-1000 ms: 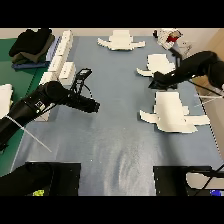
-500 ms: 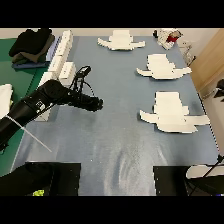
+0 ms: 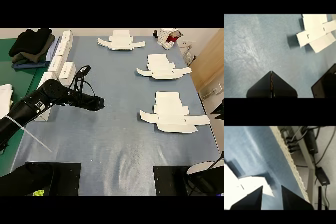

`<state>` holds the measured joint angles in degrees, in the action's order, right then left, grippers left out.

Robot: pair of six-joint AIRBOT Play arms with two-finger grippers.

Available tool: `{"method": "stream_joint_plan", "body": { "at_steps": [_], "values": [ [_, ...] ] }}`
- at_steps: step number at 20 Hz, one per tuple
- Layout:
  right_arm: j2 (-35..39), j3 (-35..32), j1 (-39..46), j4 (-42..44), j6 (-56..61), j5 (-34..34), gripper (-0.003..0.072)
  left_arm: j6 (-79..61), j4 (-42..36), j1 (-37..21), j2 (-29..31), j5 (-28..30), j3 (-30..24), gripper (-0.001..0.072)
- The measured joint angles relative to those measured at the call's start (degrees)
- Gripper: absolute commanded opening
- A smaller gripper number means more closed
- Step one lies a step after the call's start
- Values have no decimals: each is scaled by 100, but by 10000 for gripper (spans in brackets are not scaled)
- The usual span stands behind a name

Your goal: Fold the box.

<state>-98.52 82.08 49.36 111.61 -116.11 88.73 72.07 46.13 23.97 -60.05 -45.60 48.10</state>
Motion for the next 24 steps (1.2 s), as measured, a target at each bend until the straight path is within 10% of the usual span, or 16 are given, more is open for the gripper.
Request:
{"method": "stream_joint_plan", "body": {
  "at_steps": [5, 9, 18, 24],
  "values": [
    [-232, -192, -52, 221, -485, 219, 331, 0, -39, 0, 0, -90, 0, 15],
    [-278, -234, -308, 527, -627, 415, 2, 0, -52, 0, 0, -199, 0, 15],
    [-92, -435, -2050, 1917, -341, 334, -1, -20, -138, -284, 0, -658, 136, 15],
    [1357, -2170, -3709, 2177, 389, -850, -1, -562, -348, -1397, 9, -1816, 221, 15]
  ]
}}
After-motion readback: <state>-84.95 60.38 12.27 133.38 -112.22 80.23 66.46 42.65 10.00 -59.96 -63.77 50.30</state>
